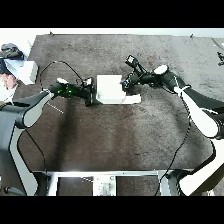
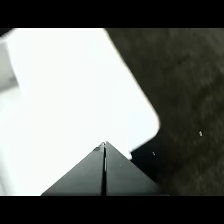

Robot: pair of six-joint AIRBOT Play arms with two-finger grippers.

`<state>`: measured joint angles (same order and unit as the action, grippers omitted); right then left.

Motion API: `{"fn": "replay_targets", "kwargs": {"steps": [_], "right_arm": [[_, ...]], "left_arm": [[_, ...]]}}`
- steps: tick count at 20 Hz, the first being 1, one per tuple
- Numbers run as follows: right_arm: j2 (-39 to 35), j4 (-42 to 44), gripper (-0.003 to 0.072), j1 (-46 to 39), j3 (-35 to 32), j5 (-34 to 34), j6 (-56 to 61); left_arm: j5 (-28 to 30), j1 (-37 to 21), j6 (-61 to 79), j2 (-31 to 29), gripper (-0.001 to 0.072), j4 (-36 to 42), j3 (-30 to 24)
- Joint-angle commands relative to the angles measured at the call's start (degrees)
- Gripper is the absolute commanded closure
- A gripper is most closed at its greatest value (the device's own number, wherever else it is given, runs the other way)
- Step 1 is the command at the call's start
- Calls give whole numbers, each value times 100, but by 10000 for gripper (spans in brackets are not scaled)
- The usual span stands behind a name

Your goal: Fold the box and place the chain.

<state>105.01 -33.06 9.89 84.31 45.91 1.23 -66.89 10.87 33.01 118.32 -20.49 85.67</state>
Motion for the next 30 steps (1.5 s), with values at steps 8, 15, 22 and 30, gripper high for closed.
{"fn": "replay_targets", "kwargs": {"steps": [8,15,22,30], "right_arm": [[162,-7,669,2,-280,-284,7],[59,57,669,2,-17,-166,-9],[-975,-1014,668,-227,7,717,13],[-1023,-1753,-26,-55,-669,1067,-538]], "left_arm": [[0,2,2,2,437,-2,-2],[0,2,2,2,437,-2,0],[0,2,2,2,437,-2,-2],[0,2,2,-4,437,4,-2]]}}
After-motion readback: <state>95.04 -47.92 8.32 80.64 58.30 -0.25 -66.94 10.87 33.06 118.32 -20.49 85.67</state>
